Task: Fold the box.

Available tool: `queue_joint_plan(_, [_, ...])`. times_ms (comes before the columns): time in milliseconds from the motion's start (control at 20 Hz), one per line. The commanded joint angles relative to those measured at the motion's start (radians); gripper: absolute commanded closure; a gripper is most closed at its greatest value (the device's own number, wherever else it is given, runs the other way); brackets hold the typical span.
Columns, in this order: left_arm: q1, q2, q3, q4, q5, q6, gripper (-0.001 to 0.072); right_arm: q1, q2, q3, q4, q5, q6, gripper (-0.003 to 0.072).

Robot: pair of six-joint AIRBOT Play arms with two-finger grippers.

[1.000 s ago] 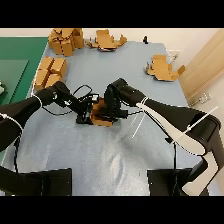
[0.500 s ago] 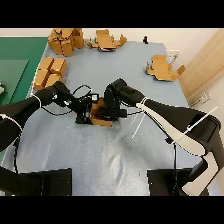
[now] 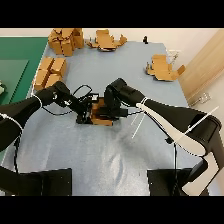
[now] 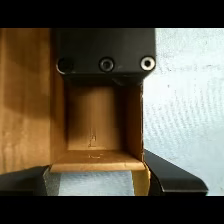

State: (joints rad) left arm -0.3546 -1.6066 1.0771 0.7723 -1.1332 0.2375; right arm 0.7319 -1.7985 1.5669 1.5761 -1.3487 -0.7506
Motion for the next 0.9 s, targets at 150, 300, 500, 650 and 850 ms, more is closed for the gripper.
queue_joint_plan(150, [0.0,0.001,0.001,-0.001,0.008,-0.003,0.0691,-0.003,0.051,-0.001,0.002,0.042,-0.047,0.0217])
queue_joint_plan(300, [0.001,0.001,0.001,-0.001,0.008,-0.003,0.069,-0.016,0.097,-0.003,0.003,0.05,-0.096,0.0152])
queue_joint_plan(500, [0.001,0.001,0.001,-0.001,0.006,-0.003,0.0691,-0.031,0.221,-0.123,-0.006,0.04,-0.17,0.0085])
queue_joint_plan(650, [0.001,0.001,0.001,-0.001,0.005,-0.003,0.0691,-0.09,0.431,-0.375,-0.003,0.137,-0.166,0.0101])
queue_joint_plan(850, [0.001,0.001,0.001,-0.001,0.004,-0.004,0.0691,-0.274,0.675,-0.671,0.235,0.579,-0.248,0.0682])
